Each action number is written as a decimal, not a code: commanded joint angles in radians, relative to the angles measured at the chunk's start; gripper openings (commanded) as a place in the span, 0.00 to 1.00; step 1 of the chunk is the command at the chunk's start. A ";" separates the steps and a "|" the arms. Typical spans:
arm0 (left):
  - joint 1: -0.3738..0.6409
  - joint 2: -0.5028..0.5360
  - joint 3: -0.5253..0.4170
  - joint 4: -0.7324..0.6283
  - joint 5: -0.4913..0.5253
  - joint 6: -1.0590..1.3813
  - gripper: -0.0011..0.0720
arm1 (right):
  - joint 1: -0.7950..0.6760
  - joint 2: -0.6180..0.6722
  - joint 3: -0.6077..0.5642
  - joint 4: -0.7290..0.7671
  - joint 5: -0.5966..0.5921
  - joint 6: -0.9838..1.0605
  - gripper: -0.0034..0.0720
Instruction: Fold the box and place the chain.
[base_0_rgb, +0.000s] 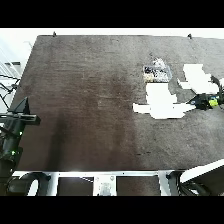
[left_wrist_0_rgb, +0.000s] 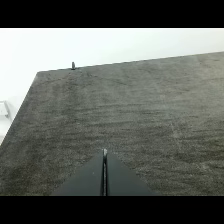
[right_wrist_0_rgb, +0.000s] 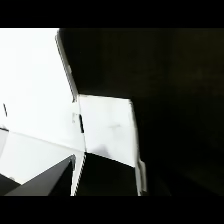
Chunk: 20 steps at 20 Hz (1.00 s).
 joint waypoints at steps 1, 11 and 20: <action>0.000 0.001 0.000 0.000 0.000 0.000 0.04 | 0.024 -0.046 -0.002 0.001 0.033 -0.024 0.75; 0.000 0.001 0.000 0.000 0.000 0.000 0.04 | 0.054 -0.033 -0.129 0.188 0.083 -0.159 0.05; 0.000 0.001 0.000 0.000 0.000 0.000 0.04 | 0.395 0.318 -0.680 0.583 -0.288 -0.143 0.05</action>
